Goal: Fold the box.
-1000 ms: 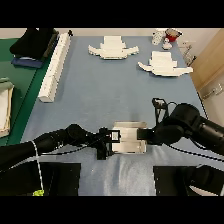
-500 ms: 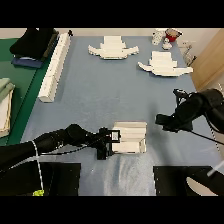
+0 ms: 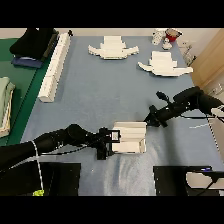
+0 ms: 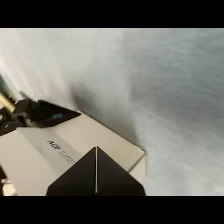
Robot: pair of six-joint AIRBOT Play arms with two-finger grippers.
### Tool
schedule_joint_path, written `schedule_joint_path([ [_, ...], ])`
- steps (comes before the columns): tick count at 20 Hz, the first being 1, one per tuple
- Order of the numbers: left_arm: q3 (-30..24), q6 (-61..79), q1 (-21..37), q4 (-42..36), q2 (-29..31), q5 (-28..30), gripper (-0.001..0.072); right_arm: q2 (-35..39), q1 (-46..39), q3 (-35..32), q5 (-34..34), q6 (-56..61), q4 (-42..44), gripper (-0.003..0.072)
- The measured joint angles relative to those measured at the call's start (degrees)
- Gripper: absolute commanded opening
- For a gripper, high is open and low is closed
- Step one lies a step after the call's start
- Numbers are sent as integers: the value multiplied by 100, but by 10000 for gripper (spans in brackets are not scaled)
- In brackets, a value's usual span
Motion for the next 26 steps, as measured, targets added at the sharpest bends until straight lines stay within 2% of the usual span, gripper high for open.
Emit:
schedule_joint_path([
  [5,0,0,0,0,0,0,413,-162,426,28,-378,-767,372,5],
  [10,0,0,0,0,0,0,413,323,1019,-140,-417,-1213,249,4],
  [14,0,0,0,0,0,0,413,1117,1478,-599,317,-1513,94,4],
  [20,0,0,0,0,0,0,413,2546,2170,-1574,2000,-2094,-4,5],
  [26,0,0,0,0,0,0,413,3746,2811,-2468,3088,-2402,-15,5],
])
